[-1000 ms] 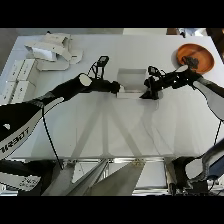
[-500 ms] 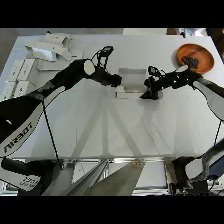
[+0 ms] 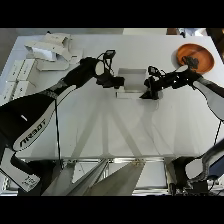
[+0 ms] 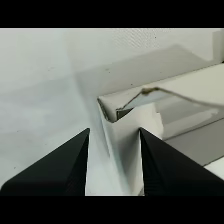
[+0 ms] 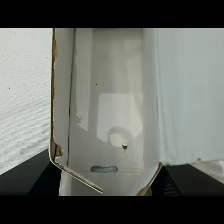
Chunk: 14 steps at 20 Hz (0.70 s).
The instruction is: Fold the box and place the chain.
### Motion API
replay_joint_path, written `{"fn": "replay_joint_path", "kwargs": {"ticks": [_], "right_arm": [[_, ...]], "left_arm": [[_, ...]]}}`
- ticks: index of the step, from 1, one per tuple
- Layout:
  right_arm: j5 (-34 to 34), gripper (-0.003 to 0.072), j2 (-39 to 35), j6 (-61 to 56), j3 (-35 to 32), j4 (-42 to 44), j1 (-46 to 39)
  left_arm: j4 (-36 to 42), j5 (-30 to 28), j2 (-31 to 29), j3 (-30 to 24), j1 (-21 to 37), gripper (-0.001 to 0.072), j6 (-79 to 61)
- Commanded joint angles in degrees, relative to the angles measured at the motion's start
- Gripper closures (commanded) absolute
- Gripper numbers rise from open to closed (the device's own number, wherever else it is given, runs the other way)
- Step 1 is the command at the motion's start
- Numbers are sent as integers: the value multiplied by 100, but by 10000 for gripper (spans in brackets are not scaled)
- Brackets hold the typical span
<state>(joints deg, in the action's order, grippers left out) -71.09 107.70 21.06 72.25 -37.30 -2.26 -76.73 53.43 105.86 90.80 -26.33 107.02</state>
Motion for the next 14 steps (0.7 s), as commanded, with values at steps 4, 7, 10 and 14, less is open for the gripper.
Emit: {"fn": "replay_joint_path", "kwargs": {"ticks": [4,7,10,14], "right_arm": [[-2,247,0,0,4,2,0],[-2,247,-2,0,2,2,0],[-2,247,0,0,2,2,0],[-2,247,0,0,4,2,0]], "left_arm": [[-463,-72,350,35,-295,355,428],[-922,-26,361,44,-341,366,809],[-944,37,358,44,-343,460,918],[-927,170,341,46,-367,456,927]]}}
